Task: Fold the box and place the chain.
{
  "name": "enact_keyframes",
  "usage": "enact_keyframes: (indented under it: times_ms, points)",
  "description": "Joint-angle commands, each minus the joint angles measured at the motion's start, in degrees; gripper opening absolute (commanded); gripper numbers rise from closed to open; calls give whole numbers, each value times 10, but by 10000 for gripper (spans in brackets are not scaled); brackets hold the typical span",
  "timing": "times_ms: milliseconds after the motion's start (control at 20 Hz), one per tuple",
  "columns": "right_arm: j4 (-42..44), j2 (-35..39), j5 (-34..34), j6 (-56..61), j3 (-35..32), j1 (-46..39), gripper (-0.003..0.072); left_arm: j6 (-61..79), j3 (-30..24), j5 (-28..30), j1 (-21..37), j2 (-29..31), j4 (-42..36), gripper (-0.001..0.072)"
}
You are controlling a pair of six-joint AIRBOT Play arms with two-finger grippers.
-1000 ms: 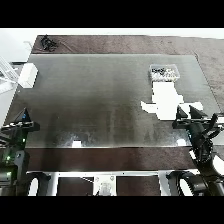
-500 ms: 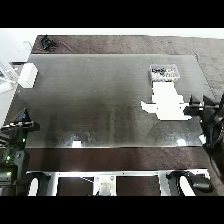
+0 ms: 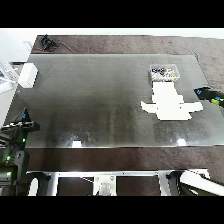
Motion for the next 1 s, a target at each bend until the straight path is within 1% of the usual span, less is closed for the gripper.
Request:
enact_keyframes:
  times_ms: [0,100,200,250,300,350,550,850,950]
  points:
    - [-102,-118,216,82,164,-71,586,0,0,0,0,0,0,22]
    - [-154,-195,301,112,277,-75,585,0,0,0,0,0,0,22]
    - [-179,-271,372,132,382,-75,585,0,0,0,0,0,0,22]
    - [-180,-309,398,142,431,-74,585,0,0,0,0,0,0,22]
    - [-184,-338,409,147,469,-74,585,0,0,0,0,0,0,22]
    - [-188,-359,404,144,490,-74,585,0,0,0,0,0,0,22]
    - [-195,-402,414,118,495,-74,584,0,0,0,0,0,0,22]
    - [-192,-417,420,114,492,-60,583,0,0,0,0,0,0,22]
    - [-192,-422,422,111,477,-55,583,0,0,0,0,0,0,22]
